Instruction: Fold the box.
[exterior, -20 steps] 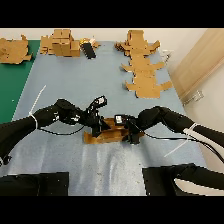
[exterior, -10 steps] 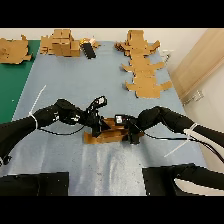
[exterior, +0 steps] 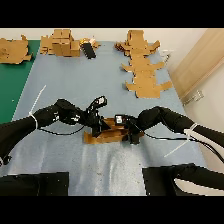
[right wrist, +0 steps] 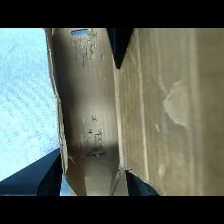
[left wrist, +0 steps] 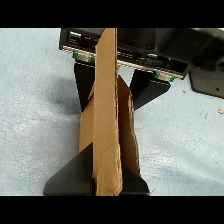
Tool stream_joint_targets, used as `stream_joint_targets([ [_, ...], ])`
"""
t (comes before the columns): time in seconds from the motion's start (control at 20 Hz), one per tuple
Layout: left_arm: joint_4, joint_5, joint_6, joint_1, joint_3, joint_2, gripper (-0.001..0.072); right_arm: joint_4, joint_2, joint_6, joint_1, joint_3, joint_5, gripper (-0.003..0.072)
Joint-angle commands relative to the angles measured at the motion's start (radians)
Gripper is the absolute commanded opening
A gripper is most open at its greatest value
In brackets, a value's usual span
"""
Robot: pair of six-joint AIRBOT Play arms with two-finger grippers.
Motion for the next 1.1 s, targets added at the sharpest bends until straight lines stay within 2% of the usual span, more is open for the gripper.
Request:
stream_joint_targets([
  [0.0,-0.019,0.013,0.0,-0.001,0.0,0.0,0.0014,0.0,-0.001,0.0,0.001,0.0,0.001,0.0444],
  [0.6,-0.022,0.002,0.0,0.002,0.0,0.0,0.0015,0.0,-0.001,0.0,0.001,0.0,0.001,0.0444],
  [0.65,-0.021,0.002,0.0,0.002,0.0,0.0,0.0062,0.0,-0.001,0.0,0.001,0.0,0.001,0.0444],
  [0.7,-0.022,0.003,0.0,0.002,0.0,0.0,0.0346,0.0,-0.001,0.0,0.001,0.0,0.001,0.0444],
  [0.75,-0.022,0.002,-0.003,0.003,0.0,0.0,0.0488,0.0,-0.001,0.0,0.001,0.0,0.001,0.0444],
  [0.95,0.006,0.002,-0.011,0.031,0.002,0.012,0.0492,0.0,-0.001,0.001,0.001,0.0,0.001,0.0444],
  [1.05,0.068,0.0,-0.089,0.074,0.002,0.051,0.0492,0.0,-0.001,0.0,0.001,0.0,0.001,0.0453],
])
